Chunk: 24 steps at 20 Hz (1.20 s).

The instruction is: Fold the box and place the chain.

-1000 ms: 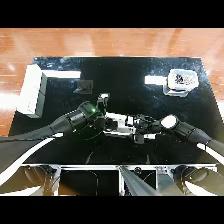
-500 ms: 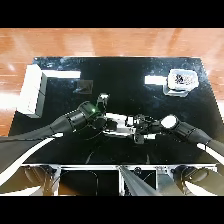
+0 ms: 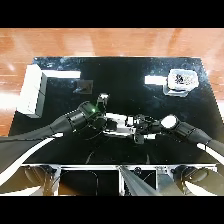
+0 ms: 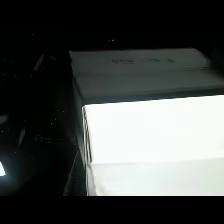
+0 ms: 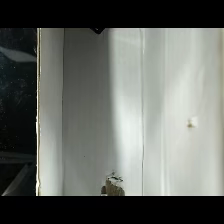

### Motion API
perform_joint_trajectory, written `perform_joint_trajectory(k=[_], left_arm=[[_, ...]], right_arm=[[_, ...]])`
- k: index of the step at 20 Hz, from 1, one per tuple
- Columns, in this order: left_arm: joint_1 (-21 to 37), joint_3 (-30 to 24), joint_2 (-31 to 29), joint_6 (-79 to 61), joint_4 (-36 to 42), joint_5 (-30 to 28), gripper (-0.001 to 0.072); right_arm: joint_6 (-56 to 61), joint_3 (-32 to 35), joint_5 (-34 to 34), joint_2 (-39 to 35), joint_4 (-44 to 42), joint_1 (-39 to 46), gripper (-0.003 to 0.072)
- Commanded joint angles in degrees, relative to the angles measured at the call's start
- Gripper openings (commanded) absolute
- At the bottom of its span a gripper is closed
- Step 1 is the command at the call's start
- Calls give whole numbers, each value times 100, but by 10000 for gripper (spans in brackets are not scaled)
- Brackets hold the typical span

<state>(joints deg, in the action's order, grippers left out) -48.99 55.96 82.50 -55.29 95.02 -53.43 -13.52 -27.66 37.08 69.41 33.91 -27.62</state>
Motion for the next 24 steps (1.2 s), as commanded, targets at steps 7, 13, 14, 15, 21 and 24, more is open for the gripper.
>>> perform_joint_trajectory(k=[7,13,14,15,21,24], left_arm=[[4,2,105,0,24,131,223],[4,37,131,-2,20,125,20],[4,63,131,-2,22,105,20],[7,101,131,0,17,68,20],[411,190,131,22,-7,-612,20],[542,190,131,22,-127,-885,20]], right_arm=[[0,-4,0,4,-2,0,598],[0,-4,0,4,-2,0,601],[92,-4,7,2,-35,0,658],[310,-13,7,2,-44,0,720],[1351,-17,175,-358,577,15,720],[1784,-17,516,-782,887,17,720]])
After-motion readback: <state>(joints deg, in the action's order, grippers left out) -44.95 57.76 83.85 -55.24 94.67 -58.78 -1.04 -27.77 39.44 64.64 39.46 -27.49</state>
